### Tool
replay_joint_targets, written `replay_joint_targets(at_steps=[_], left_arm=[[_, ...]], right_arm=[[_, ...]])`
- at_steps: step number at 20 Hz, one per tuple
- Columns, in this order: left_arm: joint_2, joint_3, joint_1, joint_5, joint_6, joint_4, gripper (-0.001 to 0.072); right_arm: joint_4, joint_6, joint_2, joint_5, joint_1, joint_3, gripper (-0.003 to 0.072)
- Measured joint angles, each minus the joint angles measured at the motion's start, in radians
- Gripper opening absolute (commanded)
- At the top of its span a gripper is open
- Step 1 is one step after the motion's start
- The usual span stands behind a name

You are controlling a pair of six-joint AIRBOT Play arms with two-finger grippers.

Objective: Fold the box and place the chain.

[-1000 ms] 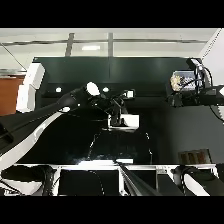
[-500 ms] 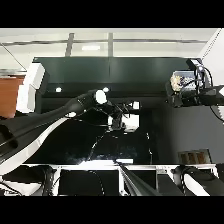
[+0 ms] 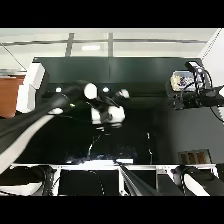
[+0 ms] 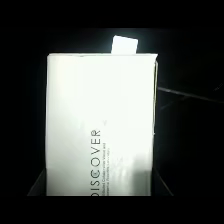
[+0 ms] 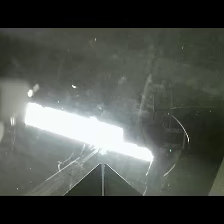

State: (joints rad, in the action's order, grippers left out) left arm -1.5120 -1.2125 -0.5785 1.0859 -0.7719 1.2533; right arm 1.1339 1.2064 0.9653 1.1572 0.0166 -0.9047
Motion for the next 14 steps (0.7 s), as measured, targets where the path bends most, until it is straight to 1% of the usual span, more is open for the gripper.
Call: replay_joint_targets(at_steps=[1,4,6,10,12,14], left_arm=[[0.029,0.003,0.06,0.052,-0.085,0.043,0.0352],[0.109,0.031,0.292,0.19,-0.364,0.169,0.0352],[0.153,0.071,0.452,0.269,-0.485,0.208,0.0352],[0.228,0.144,0.729,0.32,-0.596,0.243,0.0352],[0.263,0.166,0.849,0.317,-0.616,0.253,0.0352],[0.306,0.19,0.962,0.293,-0.618,0.264,0.0352]], right_arm=[[0.004,0.001,0.0,0.005,0.0,0.0,0.0012],[0.007,0.002,0.0,0.011,0.0,0.0,0.0012],[0.006,0.003,0.0,0.011,0.0,0.0,0.0012],[0.007,0.002,0.0,0.008,0.0,0.0,0.0012],[0.006,0.002,0.0,0.008,0.0,0.0,0.0012],[0.006,0.002,0.0,0.008,0.0,0.0,0.0012]])
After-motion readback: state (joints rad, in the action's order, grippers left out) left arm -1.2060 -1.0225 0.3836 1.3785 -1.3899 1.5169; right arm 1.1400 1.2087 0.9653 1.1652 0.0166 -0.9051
